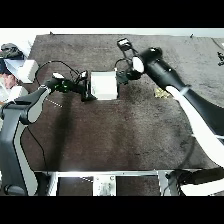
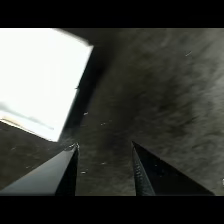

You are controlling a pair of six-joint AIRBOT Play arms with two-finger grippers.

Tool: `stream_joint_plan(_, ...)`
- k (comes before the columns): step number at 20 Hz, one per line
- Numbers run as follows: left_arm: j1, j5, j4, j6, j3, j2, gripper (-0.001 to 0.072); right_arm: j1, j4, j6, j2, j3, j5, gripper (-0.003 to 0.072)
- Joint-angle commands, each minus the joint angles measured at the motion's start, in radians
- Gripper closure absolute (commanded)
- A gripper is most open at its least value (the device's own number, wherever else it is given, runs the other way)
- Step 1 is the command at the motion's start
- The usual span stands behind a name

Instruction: Fold the box and place the chain.

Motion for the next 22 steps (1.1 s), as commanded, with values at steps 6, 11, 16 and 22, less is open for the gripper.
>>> stream_joint_plan(6,0.0,0.0,0.0,0.0,0.0,0.0,0.0483,-0.303,0.025,0.027,0.314,-0.484,-0.332,0.0314)
stream_joint_plan(11,0.0,0.0,0.0,0.0,0.0,0.0,0.0483,-0.558,0.285,-0.239,0.258,-0.476,-0.303,0.0315)
stream_joint_plan(16,0.0,0.0,0.0,0.0,0.0,0.0,0.0483,-0.63,0.4,-0.416,0.09,-0.36,-0.192,0.0412)
stream_joint_plan(22,0.0,0.0,0.0,0.0,0.0,0.0,0.0483,-0.629,0.416,-0.464,-0.039,-0.259,-0.1,0.0413)
